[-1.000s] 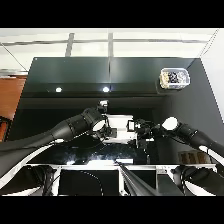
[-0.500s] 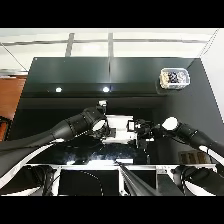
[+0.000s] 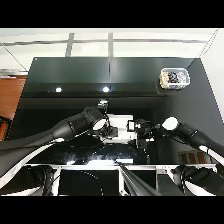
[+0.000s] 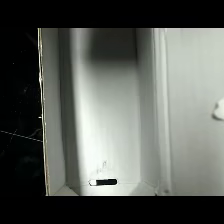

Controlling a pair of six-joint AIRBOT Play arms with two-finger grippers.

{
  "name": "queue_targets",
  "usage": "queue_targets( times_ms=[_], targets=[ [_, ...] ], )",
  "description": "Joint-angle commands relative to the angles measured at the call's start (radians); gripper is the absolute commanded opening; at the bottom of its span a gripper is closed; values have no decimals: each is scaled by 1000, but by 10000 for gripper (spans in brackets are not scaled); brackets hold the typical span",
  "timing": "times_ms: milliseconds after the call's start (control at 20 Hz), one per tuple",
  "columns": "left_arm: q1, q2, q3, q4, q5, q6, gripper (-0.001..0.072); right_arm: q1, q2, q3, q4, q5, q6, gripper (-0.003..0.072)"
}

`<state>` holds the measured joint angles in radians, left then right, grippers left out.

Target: Fold the box and place the chain.

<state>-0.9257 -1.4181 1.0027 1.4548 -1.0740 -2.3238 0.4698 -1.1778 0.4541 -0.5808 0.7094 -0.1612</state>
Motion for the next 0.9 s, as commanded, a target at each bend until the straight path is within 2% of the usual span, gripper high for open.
queue_targets(
  times_ms=[0, 200, 300, 600, 700, 850],
  targets=[
    [1, -1, 6, 31, -26, -6, 412, 0, 0, 0, 0, 1, 2, 429],
    [1, -16, 6, 88, -64, -64, 399, 0, 0, 0, 0, 1, 2, 429],
    [0, -29, 6, 68, -57, -63, 337, 0, 0, 0, 0, 1, 2, 429],
    [-1, -32, 8, 51, -34, -64, 328, 0, 0, 0, 0, 1, 2, 429],
    [-1, -32, 8, 51, -34, -63, 48, 0, 0, 0, 0, 1, 2, 429],
    [-1, -32, 8, 51, -31, -63, 28, 0, 0, 0, 0, 1, 2, 429]
  ],
)
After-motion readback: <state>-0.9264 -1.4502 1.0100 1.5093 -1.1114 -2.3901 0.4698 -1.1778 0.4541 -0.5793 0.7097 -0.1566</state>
